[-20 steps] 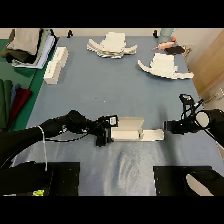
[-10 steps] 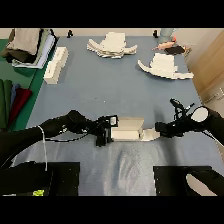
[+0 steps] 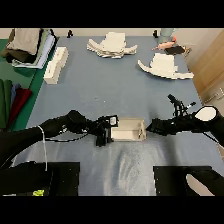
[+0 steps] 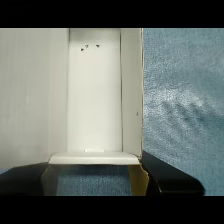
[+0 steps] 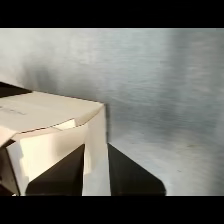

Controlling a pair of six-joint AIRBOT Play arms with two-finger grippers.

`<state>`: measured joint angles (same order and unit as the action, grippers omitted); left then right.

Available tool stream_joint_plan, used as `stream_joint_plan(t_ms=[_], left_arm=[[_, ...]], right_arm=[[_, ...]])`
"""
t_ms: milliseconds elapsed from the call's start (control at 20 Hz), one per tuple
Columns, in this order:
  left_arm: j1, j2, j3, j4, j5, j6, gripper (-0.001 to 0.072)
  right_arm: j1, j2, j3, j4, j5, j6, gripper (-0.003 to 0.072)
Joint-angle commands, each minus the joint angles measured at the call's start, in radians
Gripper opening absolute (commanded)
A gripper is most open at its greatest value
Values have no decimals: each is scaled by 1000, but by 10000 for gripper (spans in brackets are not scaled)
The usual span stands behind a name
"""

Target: Fold the box.

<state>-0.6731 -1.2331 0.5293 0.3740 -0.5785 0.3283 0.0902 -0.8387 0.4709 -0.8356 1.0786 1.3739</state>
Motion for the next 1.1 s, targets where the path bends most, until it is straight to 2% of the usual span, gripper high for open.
stream_joint_plan(t_ms=[0,50,100,250,450,600,700,750,850,1050], left_arm=[[0,0,1,0,0,0,521],[0,0,1,0,0,0,521],[0,0,1,0,0,0,521],[0,0,1,0,0,0,521],[0,0,1,0,0,0,521],[0,0,1,0,0,0,521],[0,0,1,0,0,0,521],[0,0,1,0,0,0,521],[0,0,1,0,0,0,521],[0,0,1,0,0,0,521]], right_arm=[[44,3,0,77,9,-49,255],[66,4,0,77,4,-49,362],[89,3,0,76,-4,-48,422],[142,3,0,41,-60,-47,422],[203,-16,11,-116,-128,66,420],[272,-60,56,-182,-146,135,413],[346,-102,101,-298,-147,253,411],[392,-123,129,-381,-145,345,380],[475,-155,180,-525,-140,527,369],[611,-251,263,-658,-69,727,369]])
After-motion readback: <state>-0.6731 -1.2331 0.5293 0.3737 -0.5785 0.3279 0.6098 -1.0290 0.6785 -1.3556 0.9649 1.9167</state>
